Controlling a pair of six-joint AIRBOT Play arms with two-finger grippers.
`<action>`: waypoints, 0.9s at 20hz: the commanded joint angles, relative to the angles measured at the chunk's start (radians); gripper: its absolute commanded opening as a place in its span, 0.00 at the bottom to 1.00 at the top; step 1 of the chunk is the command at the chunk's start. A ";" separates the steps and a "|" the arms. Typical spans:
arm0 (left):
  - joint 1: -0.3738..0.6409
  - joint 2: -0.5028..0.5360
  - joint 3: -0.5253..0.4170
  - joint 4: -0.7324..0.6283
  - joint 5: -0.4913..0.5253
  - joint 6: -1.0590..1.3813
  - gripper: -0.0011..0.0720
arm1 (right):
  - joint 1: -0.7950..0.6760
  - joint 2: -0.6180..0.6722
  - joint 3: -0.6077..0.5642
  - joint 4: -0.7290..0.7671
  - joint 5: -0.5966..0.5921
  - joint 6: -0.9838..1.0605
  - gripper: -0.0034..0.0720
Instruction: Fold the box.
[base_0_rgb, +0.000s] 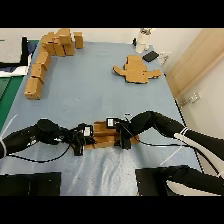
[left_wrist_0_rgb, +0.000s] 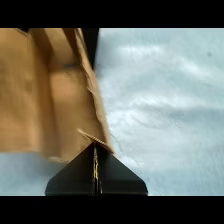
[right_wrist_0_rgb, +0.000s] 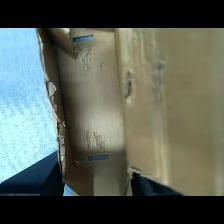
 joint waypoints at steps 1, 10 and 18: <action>0.005 0.097 0.002 0.132 0.119 -0.298 0.03 | 0.001 0.000 0.000 -0.002 0.002 -0.005 0.66; 0.252 0.524 -0.007 0.999 -0.143 -1.971 0.03 | 0.001 0.000 0.000 -0.002 0.002 -0.005 0.66; 0.222 0.338 -0.064 0.788 -0.201 -1.958 0.03 | 0.001 0.000 0.000 -0.002 0.002 -0.005 0.66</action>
